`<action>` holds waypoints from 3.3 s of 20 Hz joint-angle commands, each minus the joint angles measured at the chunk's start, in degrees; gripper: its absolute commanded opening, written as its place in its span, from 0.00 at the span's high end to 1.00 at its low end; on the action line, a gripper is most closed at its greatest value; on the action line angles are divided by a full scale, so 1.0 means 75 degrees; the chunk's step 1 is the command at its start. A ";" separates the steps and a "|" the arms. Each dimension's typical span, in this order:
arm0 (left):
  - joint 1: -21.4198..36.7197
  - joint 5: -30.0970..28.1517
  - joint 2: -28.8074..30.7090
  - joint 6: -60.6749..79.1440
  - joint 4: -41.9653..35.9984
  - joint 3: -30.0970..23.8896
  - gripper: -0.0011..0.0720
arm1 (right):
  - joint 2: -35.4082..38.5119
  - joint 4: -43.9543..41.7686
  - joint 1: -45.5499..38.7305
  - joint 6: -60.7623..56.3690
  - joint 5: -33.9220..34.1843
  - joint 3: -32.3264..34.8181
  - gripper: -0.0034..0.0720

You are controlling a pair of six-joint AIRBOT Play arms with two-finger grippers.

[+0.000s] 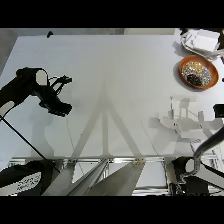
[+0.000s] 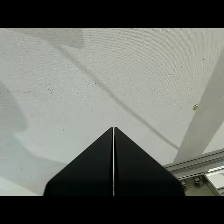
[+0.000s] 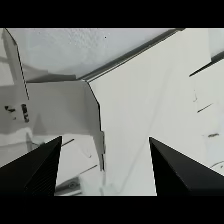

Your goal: Fold the box and place the chain.

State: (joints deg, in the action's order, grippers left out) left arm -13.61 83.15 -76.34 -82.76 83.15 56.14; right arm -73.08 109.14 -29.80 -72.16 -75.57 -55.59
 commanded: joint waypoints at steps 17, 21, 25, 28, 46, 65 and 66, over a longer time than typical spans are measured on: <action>-0.0006 0.0000 0.0006 0.0003 0.0003 -0.0003 0.97 | 0.0408 -0.4625 0.0883 0.2014 0.0574 0.0685 0.94; -0.0006 0.0000 0.0006 0.0003 0.0000 -0.0003 0.97 | 0.1827 -0.5890 0.1454 0.2296 0.1789 0.2110 0.94; -0.0006 0.0000 0.0006 0.0000 0.0003 -0.0003 0.97 | 0.2658 -0.6021 0.2020 0.2282 0.2425 0.3089 0.94; -0.0006 -0.0035 0.0006 0.0003 -0.0003 -0.0003 0.97 | 0.2690 -0.6053 0.2430 0.2200 0.2460 0.3150 0.94; -0.0012 -0.1562 0.0003 0.0568 -0.2110 -0.0009 0.97 | 0.2687 -0.6216 0.3121 0.2052 0.2699 0.3153 0.93; -0.1204 -0.2970 -0.3503 0.8067 -0.9200 0.1387 0.29 | 0.2687 -0.6193 0.3124 0.2055 0.2538 0.3153 0.93; -0.1311 -0.2975 -0.3602 0.7874 -0.8757 0.1626 0.29 | 0.2687 -0.6190 0.3121 0.2052 0.2532 0.3153 0.93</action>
State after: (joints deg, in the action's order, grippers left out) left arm -21.96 60.25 -100.29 -20.84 11.70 63.90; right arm -52.97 62.57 -6.44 -56.77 -56.49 -31.97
